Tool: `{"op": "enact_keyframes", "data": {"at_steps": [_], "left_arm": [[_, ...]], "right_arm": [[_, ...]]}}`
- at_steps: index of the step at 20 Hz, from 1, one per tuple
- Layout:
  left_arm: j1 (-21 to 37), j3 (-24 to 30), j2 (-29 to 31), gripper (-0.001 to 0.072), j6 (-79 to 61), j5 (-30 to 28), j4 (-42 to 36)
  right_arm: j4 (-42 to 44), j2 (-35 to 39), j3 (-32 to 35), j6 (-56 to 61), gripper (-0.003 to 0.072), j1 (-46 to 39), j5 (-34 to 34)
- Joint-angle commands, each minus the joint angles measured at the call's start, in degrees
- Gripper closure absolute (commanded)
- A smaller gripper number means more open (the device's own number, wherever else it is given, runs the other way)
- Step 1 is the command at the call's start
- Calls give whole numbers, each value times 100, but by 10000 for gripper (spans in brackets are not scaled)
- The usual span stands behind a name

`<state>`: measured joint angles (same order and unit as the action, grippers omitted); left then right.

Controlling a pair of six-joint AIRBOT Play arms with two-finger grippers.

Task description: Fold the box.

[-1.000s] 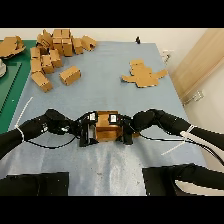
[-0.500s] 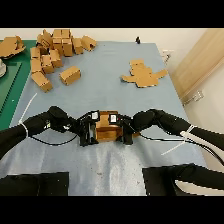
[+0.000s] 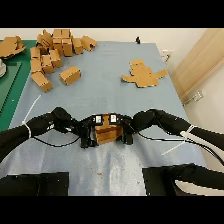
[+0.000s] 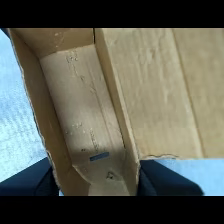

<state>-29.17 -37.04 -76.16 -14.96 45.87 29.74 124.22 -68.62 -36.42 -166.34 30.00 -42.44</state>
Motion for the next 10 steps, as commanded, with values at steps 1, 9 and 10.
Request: {"op": "enact_keyframes", "data": {"at_steps": [1,9,10], "left_arm": [[-13,-2,-4,15,328,-243,7],[-15,-2,-15,14,603,-487,7],[-15,-2,-15,14,603,-487,7]], "right_arm": [[0,0,2,0,89,0,-11],[0,0,2,0,89,0,-11],[0,0,2,0,89,0,-11]]}}
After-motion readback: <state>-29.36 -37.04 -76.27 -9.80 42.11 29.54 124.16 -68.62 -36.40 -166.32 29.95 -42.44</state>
